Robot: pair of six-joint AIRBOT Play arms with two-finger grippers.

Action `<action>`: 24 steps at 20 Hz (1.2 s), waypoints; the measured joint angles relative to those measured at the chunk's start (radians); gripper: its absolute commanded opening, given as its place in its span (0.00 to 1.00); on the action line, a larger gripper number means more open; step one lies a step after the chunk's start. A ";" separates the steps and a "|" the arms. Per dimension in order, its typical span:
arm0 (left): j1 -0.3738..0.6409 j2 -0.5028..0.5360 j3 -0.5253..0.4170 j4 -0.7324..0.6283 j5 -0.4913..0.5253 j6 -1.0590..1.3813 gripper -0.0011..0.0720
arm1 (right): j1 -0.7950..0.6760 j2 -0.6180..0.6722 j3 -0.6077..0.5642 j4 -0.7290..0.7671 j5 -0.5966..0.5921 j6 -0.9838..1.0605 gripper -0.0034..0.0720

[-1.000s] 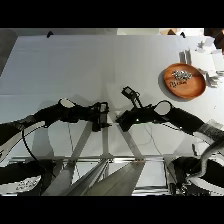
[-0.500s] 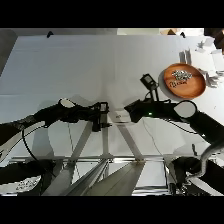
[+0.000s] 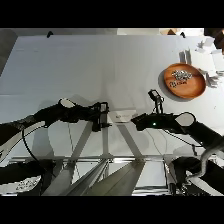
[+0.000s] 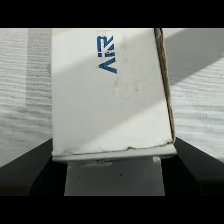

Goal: Fold the box and place the chain.

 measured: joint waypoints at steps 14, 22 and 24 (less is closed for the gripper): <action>0.000 0.000 0.000 -0.002 -0.002 -0.003 0.31 | -0.095 0.505 0.088 -0.317 0.064 0.321 0.08; 0.000 0.000 0.000 -0.002 -0.002 -0.002 0.30 | -0.122 0.575 0.092 -1.015 0.416 0.845 0.08; 0.000 0.000 0.000 -0.002 -0.002 -0.002 0.30 | -0.124 0.578 0.092 -1.057 0.416 0.880 0.08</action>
